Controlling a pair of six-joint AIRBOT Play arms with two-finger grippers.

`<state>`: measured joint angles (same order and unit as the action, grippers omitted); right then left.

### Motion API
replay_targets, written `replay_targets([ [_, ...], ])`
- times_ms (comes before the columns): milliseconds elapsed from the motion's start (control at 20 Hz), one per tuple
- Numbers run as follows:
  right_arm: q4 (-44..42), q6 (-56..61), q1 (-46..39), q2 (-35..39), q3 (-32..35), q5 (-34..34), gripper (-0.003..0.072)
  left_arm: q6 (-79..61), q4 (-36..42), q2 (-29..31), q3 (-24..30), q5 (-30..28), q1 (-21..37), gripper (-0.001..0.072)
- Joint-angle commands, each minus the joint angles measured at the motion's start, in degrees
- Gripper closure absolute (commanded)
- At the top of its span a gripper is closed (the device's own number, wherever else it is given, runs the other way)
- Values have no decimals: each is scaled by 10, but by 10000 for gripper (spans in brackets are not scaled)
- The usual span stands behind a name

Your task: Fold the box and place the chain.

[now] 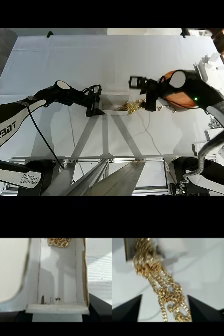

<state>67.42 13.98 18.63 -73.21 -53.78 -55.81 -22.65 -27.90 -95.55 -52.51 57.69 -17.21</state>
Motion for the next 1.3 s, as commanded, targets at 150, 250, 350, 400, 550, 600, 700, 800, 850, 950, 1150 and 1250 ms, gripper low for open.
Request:
replay_targets([
  [150,-166,-236,-10,-30,90,109,14,0,0,0,0,0,0,449],
  [250,-233,-282,-17,-54,90,103,15,0,0,0,0,0,0,449],
  [350,-258,-294,-28,-75,90,86,22,0,0,0,0,0,0,449],
  [400,-257,-294,-32,-80,90,79,27,0,0,0,0,0,0,449],
  [550,-256,-294,-35,-92,90,74,28,0,0,0,0,0,0,449],
  [600,-256,-295,-35,-99,90,75,27,0,0,0,0,0,0,449],
  [700,-256,-294,-35,-115,90,75,27,0,0,0,0,0,0,449],
  [800,-256,-292,-35,-127,90,75,48,0,0,0,0,0,0,449],
  [850,-256,-292,-35,-131,90,75,102,0,0,0,0,0,0,449],
  [950,-253,-290,-35,-133,90,77,353,0,0,0,0,0,0,449],
  [1150,-223,-272,-35,-130,90,74,679,0,0,0,0,0,0,449],
  [1250,-185,-228,-35,-115,90,72,679,0,0,0,0,0,0,449],
])
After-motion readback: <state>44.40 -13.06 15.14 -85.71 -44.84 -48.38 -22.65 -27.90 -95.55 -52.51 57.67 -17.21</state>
